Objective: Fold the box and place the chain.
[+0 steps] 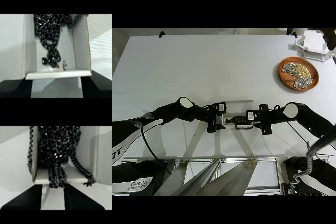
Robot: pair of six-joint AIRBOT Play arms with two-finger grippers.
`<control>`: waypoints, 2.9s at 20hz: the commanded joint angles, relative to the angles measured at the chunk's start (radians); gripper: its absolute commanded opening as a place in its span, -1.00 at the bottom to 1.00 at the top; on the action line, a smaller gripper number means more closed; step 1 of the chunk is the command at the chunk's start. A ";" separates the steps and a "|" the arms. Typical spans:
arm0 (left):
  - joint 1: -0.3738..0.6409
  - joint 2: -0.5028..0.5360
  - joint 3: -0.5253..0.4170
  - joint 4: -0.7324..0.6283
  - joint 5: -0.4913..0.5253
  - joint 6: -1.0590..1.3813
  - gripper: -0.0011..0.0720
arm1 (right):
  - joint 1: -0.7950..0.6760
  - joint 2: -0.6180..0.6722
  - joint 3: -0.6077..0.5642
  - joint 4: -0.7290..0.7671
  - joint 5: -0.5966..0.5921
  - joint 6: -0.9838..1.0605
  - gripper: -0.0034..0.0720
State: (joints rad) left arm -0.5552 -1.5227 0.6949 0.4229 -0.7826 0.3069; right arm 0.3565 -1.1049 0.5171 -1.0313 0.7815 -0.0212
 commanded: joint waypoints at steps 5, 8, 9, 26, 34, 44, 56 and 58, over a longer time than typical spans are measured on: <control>0.000 -0.001 0.000 0.000 0.000 0.000 -0.09 | 0.008 -0.022 -0.007 0.024 -0.033 -0.014 -0.24; 0.000 -0.001 0.000 0.000 0.000 0.000 -0.09 | 0.008 -0.051 -0.007 0.026 -0.024 -0.014 -0.33; 0.000 -0.001 0.000 0.000 0.000 0.000 -0.09 | 0.008 -0.053 -0.007 0.023 -0.024 -0.014 -0.35; 0.000 -0.001 0.000 0.000 0.000 0.000 -0.09 | -0.126 0.260 -0.006 -0.018 0.079 0.050 -0.87; 0.000 -0.001 0.000 0.000 0.000 0.000 -0.09 | -0.134 0.497 -0.006 0.285 0.142 -0.018 -0.87; 0.000 -0.001 0.000 0.000 0.000 0.000 -0.09 | 0.008 0.081 -0.006 0.495 0.037 -0.039 -0.35; 0.000 -0.001 0.000 0.000 0.000 0.000 -0.09 | -0.189 0.276 -0.006 0.287 0.082 0.170 -0.08; 0.000 -0.001 0.000 0.000 0.000 0.000 -0.09 | -0.248 0.298 -0.007 0.153 0.140 0.209 -0.30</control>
State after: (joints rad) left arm -0.5552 -1.5227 0.6949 0.4229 -0.7822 0.3069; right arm 0.1921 -0.8616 0.5102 -0.6952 0.8448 0.1013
